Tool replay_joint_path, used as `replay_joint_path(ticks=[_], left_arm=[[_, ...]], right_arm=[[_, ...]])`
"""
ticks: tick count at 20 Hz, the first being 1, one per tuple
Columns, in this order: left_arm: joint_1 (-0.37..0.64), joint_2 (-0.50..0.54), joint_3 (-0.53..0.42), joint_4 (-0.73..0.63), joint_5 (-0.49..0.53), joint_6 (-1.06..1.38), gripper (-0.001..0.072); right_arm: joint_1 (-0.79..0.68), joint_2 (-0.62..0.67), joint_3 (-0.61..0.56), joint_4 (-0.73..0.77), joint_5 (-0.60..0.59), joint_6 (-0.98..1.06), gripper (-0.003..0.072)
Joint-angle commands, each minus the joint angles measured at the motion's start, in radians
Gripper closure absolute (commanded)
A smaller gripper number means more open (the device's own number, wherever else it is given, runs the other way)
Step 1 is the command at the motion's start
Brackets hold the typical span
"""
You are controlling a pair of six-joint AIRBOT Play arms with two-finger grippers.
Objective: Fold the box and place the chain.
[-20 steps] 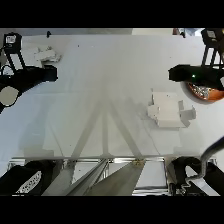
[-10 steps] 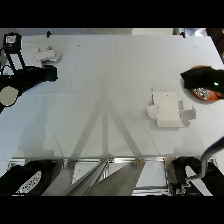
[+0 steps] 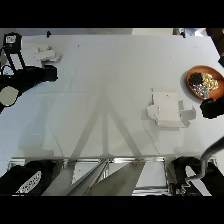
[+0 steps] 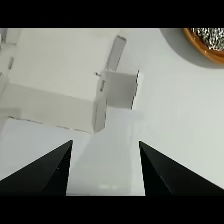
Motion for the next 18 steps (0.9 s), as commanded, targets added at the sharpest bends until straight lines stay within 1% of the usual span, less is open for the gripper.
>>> replay_joint_path(ticks=[1,4,7,10,12,15,18], left_arm=[[0.001,-0.001,0.000,0.000,0.000,0.000,0.0206],[0.001,-0.001,0.000,0.000,0.000,0.000,0.0206],[0.001,-0.001,0.000,0.000,0.000,0.000,0.0206],[0.001,-0.001,0.000,0.000,0.000,0.000,0.0206],[0.001,-0.001,0.000,0.000,0.000,0.000,0.0206],[0.001,-0.001,0.000,0.000,0.000,0.000,0.0206],[0.001,-0.001,0.000,0.000,0.000,0.000,0.0206]], right_arm=[[-0.001,-0.104,0.001,-0.063,0.069,-0.007,0.0130],[-0.001,-0.234,0.001,-0.066,0.063,-0.009,0.0128],[-0.002,-0.342,0.001,-0.078,0.033,-0.006,0.0128],[-0.085,-0.425,0.001,-0.075,0.018,-0.002,0.0128],[-0.182,-0.444,0.001,-0.047,-0.017,-0.002,0.0128],[-0.312,-0.447,0.001,0.081,-0.084,-0.045,0.0128],[-0.338,-0.453,0.001,0.071,-0.129,-0.093,0.0128]])
